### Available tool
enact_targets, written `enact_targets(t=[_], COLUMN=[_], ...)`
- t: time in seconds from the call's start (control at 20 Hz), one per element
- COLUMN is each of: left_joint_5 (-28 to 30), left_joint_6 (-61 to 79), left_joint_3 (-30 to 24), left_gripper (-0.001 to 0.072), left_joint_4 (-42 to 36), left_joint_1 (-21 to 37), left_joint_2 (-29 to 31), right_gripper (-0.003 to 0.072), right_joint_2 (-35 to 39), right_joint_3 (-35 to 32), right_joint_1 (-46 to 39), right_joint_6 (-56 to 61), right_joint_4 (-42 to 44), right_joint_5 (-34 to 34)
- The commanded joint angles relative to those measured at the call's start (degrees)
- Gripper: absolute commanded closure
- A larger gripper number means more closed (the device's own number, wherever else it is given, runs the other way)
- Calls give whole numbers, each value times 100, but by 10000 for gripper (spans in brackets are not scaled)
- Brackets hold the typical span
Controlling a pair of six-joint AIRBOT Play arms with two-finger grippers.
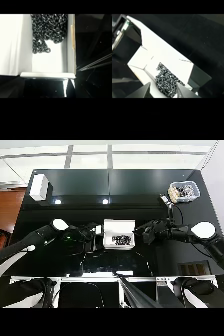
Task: Fold the box and place the chain.
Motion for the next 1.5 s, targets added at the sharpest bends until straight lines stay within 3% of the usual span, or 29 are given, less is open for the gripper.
enact_targets(t=[0.0, 0.35, 0.4, 0.45, 0.5, 0.55, 0.6, 0.75, 0.8, 1.2, 1.3, 1.35, 1.4, 1.45], left_joint_5=[317, 420, 420, 415, 415, 411, 391, 308, 304, 173, 212, 229, 254, 326], left_joint_6=[-188, -258, -258, -258, -258, -258, -249, -192, -195, -553, -592, -610, -629, -673], left_joint_3=[4, 4, 4, 4, 4, 4, 4, 4, 4, 17, 17, 17, 17, 17], left_gripper=[27, 28, 49, 149, 190, 193, 241, 258, 367, 382, 452, 452, 452, 451], left_joint_4=[173, 168, 168, 168, 168, 168, 170, 195, 192, 140, 138, 138, 136, 120], left_joint_1=[-184, -203, -203, -203, -203, -203, -203, -203, -203, -227, -227, -229, -229, -243], left_joint_2=[-11, -11, -11, -11, -11, -11, -11, -11, -11, -11, -11, -11, -11, -11], right_gripper=[304, 304, 304, 304, 304, 304, 305, 304, 304, 304, 303, 302, 228, -9], right_joint_2=[4, 4, 4, 4, 4, 4, 4, 4, 4, 7, 7, 4, 4, -17], right_joint_3=[-2, -2, -2, -2, -2, -2, -2, -2, -2, 326, 658, 785, 872, 914], right_joint_1=[2, 2, 2, 2, 2, 2, 2, 2, 2, 0, 2, 2, 2, 2], right_joint_6=[0, -2, -2, 0, -2, 0, 0, 0, 0, 575, 931, 1104, 1226, 1263], right_joint_4=[0, 0, 0, 0, 0, 0, 0, 0, 0, 20, 17, 20, 20, 17], right_joint_5=[0, -2, -2, 0, 2, 2, 2, 2, 2, 188, -46, -269, -518, -761])
